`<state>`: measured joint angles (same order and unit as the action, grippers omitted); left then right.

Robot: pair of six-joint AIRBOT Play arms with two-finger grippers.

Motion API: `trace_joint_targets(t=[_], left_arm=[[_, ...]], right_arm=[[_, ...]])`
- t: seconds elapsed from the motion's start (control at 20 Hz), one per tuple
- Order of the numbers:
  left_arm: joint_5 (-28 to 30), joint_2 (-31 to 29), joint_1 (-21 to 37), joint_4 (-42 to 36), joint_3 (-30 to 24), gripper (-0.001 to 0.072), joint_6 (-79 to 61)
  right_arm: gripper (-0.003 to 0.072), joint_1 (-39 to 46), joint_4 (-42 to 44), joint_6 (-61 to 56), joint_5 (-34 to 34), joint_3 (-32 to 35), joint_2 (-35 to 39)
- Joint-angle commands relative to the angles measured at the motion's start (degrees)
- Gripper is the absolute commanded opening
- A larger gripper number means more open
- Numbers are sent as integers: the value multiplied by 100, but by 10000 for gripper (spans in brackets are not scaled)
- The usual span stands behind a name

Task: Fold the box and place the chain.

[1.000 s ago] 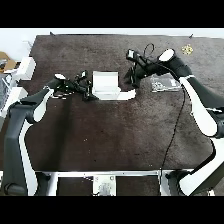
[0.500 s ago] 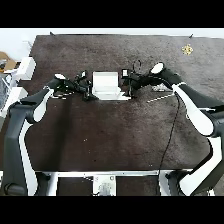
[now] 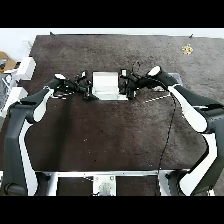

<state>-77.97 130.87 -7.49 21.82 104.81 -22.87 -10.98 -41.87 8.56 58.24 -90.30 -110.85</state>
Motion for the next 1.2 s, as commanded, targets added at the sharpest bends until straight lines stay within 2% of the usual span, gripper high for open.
trace_joint_targets(t=[0.0, 0.2, 0.45, 0.5, 0.6, 0.7, 0.8, 0.85, 0.9, 1.1, 1.15], left_arm=[[0, 4, -2, 2, 4, 343, 0], [0, 4, -2, 2, 4, 343, 0], [0, 4, -2, 2, 4, 343, 0], [0, 4, -2, 2, 4, 343, 0], [0, 4, -2, 2, 4, 343, 0], [0, 4, -2, 2, 4, 343, 0], [0, 4, -2, 2, 4, 343, 0], [2, 4, -2, 2, 4, 343, 0], [0, 4, -2, 2, 4, 343, 0], [2, 4, -2, 2, 4, 343, 0], [0, 4, -2, 2, 4, 343, 0]], right_arm=[[138, -39, 546, -79, 87, -4, -144], [168, -188, 723, 26, -70, -4, -271], [168, -310, 719, 92, -321, -4, -275], [273, -310, 719, 92, -319, -4, -275], [284, -313, 721, 92, -299, -4, -275], [456, -310, 686, 96, -297, -4, -275], [457, -310, 573, 94, -302, -4, -275], [582, -306, 535, 92, -321, -4, -275], [671, -299, 455, 76, -369, -4, -273], [662, -289, 282, -22, -413, -4, -267], [563, -289, 282, -22, -413, -7, -260]])
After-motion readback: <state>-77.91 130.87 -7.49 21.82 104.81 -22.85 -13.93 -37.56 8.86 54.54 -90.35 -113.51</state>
